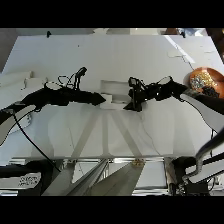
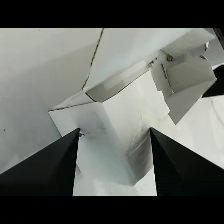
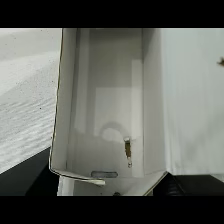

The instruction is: Fold the box and place the chain.

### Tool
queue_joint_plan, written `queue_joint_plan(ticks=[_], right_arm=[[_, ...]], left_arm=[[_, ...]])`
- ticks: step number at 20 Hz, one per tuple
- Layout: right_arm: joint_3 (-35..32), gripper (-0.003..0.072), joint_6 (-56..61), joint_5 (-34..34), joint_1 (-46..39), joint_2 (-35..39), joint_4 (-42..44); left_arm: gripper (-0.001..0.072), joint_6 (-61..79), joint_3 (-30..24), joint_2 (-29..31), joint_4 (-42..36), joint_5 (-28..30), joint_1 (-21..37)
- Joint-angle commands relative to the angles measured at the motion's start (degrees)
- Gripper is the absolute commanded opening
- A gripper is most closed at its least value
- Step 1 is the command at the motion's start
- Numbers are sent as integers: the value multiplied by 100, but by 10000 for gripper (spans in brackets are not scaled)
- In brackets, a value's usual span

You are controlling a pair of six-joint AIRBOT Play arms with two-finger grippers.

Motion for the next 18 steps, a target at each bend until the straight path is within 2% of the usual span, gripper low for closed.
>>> queue_joint_plan(ticks=[1, 3, 7, 12, 14, 17, 18], right_arm=[[4, 501, -4, 7, 7, -2, 7], [4, 501, -4, 7, 7, -2, 7], [4, 501, -4, 7, 7, -2, 7], [4, 501, -4, 9, 7, -2, 7], [4, 501, -4, 9, 7, -2, 7], [4, 501, -4, 9, 7, -2, 7], [4, 501, -4, 9, 7, 0, 7]], left_arm=[[496, -302, -2, -7, 52, 354, -114], [494, -588, -2, -4, 111, 396, -151], [494, -960, -2, 20, 852, 404, -160], [481, -1156, 48, 232, 1012, 654, -229], [450, -1711, 229, 234, 1567, 616, -354], [436, -2765, 562, 232, 2870, 621, -678], [397, -3027, 656, 229, 3235, 612, -769]])
